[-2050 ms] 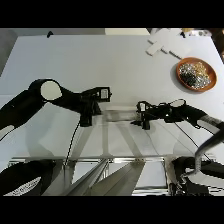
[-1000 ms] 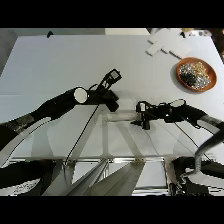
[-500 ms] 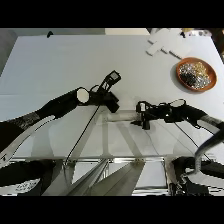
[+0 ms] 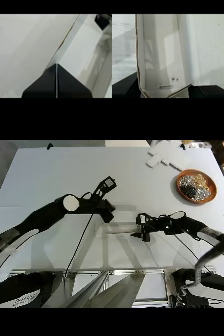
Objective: Fold the box and place the chain.
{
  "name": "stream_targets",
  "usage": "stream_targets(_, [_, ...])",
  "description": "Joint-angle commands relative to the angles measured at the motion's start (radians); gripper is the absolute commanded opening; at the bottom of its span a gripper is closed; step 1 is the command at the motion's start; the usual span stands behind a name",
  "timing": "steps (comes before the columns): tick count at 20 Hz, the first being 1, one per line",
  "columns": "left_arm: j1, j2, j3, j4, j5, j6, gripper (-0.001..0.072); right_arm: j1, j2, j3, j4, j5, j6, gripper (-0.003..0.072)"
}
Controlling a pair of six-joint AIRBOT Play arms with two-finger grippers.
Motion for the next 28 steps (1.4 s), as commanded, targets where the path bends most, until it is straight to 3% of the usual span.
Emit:
stream_targets(1, [0.076,0.086,-0.001,0.188,-0.266,0.0,0.0004,0.0,0.001,0.0,0.001,0.0,0.001,0.046])
stream_targets(3, [0.122,0.088,-0.015,0.196,-0.363,0.002,0.0005,0.0,0.001,0.0,0.001,0.0,0.0,0.046])
stream_targets(8, [0.13,0.045,-0.11,0.093,-0.326,0.185,0.0006,0.0,0.001,0.0,0.001,0.0,0.001,0.046])
stream_targets(12, [0.128,-0.014,-0.111,0.121,-0.36,0.184,0.0004,0.0,0.001,0.0,0.001,0.0,0.001,0.046])
stream_targets(16, [0.128,-0.028,-0.111,0.254,-0.383,0.185,0.0013,0.0,0.001,0.0,0.001,0.0,0.0,0.046])
stream_targets(17, [0.128,-0.028,-0.111,0.256,-0.373,0.188,0.0056,0.0,0.001,0.0,0.001,0.0,0.001,0.046])
stream_targets(19, [0.126,-0.028,-0.111,0.24,-0.337,0.236,0.0353,0.0,0.001,0.0,0.001,0.0,0.001,0.046])
stream_targets(20, [0.123,-0.028,-0.111,0.227,-0.321,0.302,0.0414,0.0,0.001,0.0,0.001,0.0,0.0,0.046])
stream_targets(25, [0.087,-0.032,-0.111,0.151,-0.274,0.723,0.0412,0.0,0.001,0.0,0.001,0.0,0.001,0.046])
stream_targets(28, [0.085,-0.065,-0.111,0.131,-0.252,0.753,0.0409,0.0,0.001,0.0,0.001,0.0,0.001,0.046])
